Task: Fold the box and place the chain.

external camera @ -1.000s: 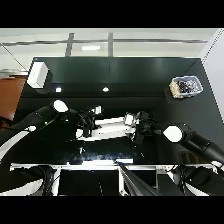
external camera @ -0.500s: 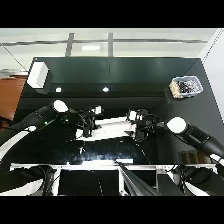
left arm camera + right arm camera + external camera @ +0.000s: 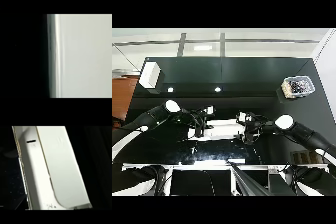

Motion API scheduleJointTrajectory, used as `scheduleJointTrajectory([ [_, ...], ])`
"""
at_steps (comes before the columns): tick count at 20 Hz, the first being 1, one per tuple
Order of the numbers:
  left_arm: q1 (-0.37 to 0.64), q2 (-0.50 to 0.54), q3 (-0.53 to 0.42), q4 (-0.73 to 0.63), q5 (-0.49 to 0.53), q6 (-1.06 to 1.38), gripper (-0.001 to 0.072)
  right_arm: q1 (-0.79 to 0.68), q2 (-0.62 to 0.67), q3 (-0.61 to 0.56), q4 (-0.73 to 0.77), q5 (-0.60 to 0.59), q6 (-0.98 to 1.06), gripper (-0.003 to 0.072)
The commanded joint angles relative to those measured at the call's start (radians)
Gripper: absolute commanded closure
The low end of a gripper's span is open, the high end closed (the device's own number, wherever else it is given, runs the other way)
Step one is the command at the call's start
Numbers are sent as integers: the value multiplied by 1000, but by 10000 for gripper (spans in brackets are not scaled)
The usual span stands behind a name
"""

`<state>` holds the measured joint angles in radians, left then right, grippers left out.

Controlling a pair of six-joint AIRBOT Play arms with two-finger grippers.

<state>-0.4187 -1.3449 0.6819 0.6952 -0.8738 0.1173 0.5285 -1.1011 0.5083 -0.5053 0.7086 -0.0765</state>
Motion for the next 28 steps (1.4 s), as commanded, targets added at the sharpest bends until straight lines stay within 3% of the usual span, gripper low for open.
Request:
scheduleJointTrajectory([
  [1, 0, 1, 0, 0, -1, -21, 680, -1, -42, -2, 14, 58, -10, -19],
  [13, 0, 0, 0, 0, 5, -21, 680, 53, -108, -2, -36, -20, -29, -19],
  [28, 0, 0, 0, 0, 3, -21, 680, 51, -126, -2, -57, -35, -29, -19],
])
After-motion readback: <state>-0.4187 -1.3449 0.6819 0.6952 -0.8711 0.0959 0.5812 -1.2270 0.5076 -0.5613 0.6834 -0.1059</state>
